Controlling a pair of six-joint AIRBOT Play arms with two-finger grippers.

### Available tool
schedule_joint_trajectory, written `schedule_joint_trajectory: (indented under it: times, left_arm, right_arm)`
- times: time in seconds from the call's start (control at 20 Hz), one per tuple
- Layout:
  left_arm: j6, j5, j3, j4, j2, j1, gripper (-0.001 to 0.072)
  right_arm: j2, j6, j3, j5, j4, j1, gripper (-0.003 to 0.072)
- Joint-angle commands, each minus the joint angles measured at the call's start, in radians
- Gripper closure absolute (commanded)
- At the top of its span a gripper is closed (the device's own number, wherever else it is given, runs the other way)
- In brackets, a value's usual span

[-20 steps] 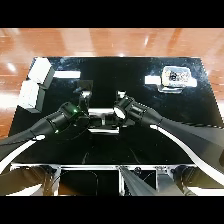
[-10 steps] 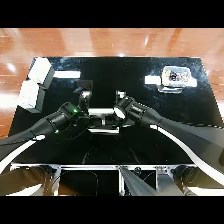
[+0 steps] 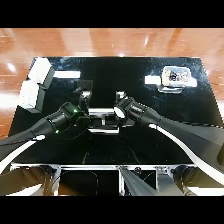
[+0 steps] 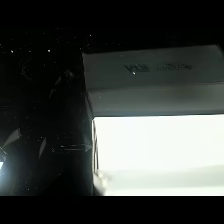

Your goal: Fold the box and place the chain.

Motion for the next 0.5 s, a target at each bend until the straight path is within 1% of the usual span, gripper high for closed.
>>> schedule_joint_trajectory:
  times: [0.0,0.1,0.2,0.45]
  left_arm:
    - [0.000,0.000,0.000,0.000,0.000,0.000,0.0684]
    - [0.000,0.000,0.000,0.000,0.000,0.000,0.0683]
    - [0.000,0.000,0.000,0.000,0.000,0.000,0.0683]
    - [0.000,0.000,0.000,0.000,0.000,0.000,0.0683]
  right_arm:
    - [-0.001,-0.016,0.000,-0.008,0.006,0.001,0.0625]
    - [-0.001,-0.018,0.000,-0.008,0.006,0.001,0.0626]
    - [-0.001,-0.023,0.000,-0.008,0.006,0.001,0.0655]
    - [-0.001,-0.026,0.000,-0.008,0.006,0.001,0.0655]
